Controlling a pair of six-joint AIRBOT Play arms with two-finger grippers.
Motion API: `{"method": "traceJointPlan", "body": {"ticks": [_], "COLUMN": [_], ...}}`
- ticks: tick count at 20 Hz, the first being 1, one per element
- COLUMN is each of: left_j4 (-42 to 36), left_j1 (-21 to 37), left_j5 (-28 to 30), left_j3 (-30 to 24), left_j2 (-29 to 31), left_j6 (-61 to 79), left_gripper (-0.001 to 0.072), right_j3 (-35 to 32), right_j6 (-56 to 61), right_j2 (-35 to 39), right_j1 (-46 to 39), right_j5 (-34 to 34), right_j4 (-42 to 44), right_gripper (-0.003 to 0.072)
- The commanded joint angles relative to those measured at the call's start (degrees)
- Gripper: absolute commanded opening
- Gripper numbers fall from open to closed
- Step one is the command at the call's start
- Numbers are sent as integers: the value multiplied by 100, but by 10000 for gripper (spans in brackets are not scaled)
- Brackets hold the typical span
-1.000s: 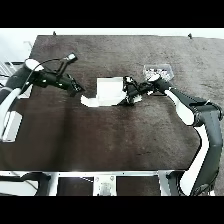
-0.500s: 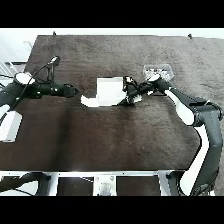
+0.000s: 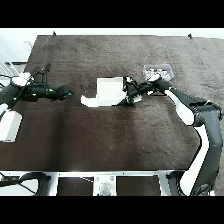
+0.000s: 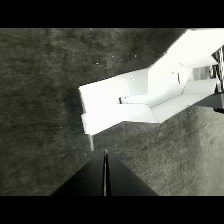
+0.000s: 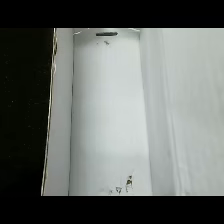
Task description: Fold the box and place the chain.
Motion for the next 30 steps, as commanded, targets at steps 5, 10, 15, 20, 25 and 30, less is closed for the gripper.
{"method": "traceJointPlan", "body": {"ticks": [5,10,15,20,25,30], "left_j4": [-518,-964,-1283,-1460,-1980,-2334], "left_j1": [271,271,149,-177,-588,-721], "left_j5": [-203,-428,-391,-214,-109,-138], "left_j3": [0,0,0,0,2,107], "left_j2": [-750,-1248,-1513,-1786,-2013,-2035], "left_j6": [120,535,719,719,870,876], "left_gripper": [18,18,18,18,17,19], "right_j3": [-2,-2,-2,-2,-2,-2], "right_j6": [2,0,0,0,0,0], "right_j2": [-4,-4,-4,-4,-4,-4], "right_j1": [4,4,4,4,4,4], "right_j5": [2,2,2,2,2,2], "right_j4": [0,0,0,0,0,2], "right_gripper": [516,517,516,517,516,516]}}
